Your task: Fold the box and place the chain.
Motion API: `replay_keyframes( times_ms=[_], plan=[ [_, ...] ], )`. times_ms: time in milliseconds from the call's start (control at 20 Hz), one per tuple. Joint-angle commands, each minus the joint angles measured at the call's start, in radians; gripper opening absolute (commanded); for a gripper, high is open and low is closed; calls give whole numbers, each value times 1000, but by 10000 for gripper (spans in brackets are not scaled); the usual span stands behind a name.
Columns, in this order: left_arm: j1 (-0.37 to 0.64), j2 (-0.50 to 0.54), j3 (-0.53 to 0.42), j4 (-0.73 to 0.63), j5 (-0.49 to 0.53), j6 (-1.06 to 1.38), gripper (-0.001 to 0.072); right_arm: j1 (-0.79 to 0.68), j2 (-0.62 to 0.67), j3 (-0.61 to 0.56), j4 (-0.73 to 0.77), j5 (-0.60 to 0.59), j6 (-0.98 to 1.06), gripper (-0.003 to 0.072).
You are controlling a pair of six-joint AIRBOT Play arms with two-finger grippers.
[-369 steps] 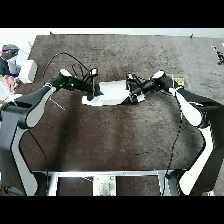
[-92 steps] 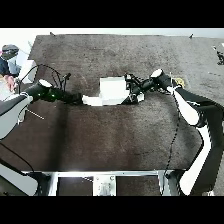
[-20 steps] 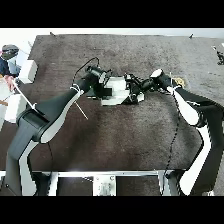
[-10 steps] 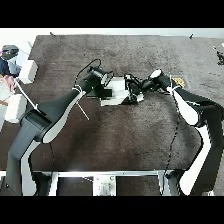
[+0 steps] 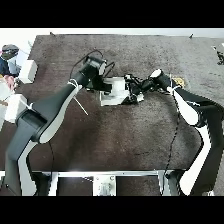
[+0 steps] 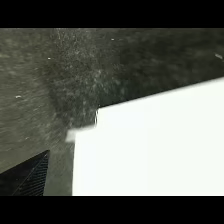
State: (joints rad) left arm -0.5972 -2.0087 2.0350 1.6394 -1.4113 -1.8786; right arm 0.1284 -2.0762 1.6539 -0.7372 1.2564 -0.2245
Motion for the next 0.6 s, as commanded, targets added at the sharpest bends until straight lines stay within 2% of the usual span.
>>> replay_keyframes(
  times_ms=[0,200,450,550],
  plan=[
    [1,71,27,3,-35,127,659,-1,0,0,0,1,1,440],
    [11,137,28,19,13,213,658,-1,0,0,0,1,1,439],
    [21,146,19,34,127,368,657,-1,0,0,0,0,1,440],
    [70,148,19,-71,169,544,657,-1,0,0,0,1,1,440]
  ],
)
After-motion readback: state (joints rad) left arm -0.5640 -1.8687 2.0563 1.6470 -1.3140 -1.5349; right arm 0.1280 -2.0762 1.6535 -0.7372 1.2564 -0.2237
